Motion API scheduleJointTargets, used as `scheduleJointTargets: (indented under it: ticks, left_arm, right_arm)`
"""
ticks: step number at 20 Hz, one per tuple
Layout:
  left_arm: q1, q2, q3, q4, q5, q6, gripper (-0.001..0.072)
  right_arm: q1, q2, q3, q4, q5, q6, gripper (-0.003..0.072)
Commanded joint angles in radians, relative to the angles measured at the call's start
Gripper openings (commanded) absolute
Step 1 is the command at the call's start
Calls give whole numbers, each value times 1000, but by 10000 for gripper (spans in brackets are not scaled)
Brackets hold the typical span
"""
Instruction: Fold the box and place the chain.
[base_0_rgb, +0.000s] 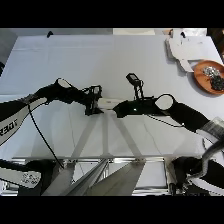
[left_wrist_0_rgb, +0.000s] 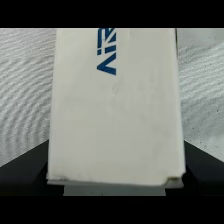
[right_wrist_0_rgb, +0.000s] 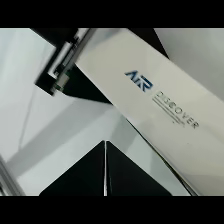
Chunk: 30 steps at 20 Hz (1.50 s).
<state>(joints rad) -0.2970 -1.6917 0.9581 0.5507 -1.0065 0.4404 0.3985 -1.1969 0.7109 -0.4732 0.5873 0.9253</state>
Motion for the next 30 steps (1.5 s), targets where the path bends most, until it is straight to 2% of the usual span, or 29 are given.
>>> scheduleJointTargets:
  ticks: [1, 4, 8, 15, 22, 26, 30]
  left_arm:
    - [0, 0, 0, 0, 0, 0, 315]
    - [0, 0, 0, 0, 0, 0, 315]
    - [0, 0, 0, 0, 0, 0, 315]
    - [0, 0, 0, 0, 1, 0, 315]
    - [0, 0, 0, 0, 0, 0, 315]
    - [0, 0, 0, 0, 0, 0, 315]
    - [0, 0, 0, 0, 0, 0, 315]
  right_arm:
    - [-1, 15, 0, 142, -81, -21, 4]
    - [-1, -35, 0, 168, -134, -5, 3]
    - [3, -116, 0, 174, -100, 13, 3]
    - [55, -156, -2, 155, -89, 12, 3]
    - [54, -148, -2, 155, -112, 5, 4]
    - [54, -67, -2, 159, -137, -114, 5]
    - [-17, -19, -11, 169, -53, -156, 4]
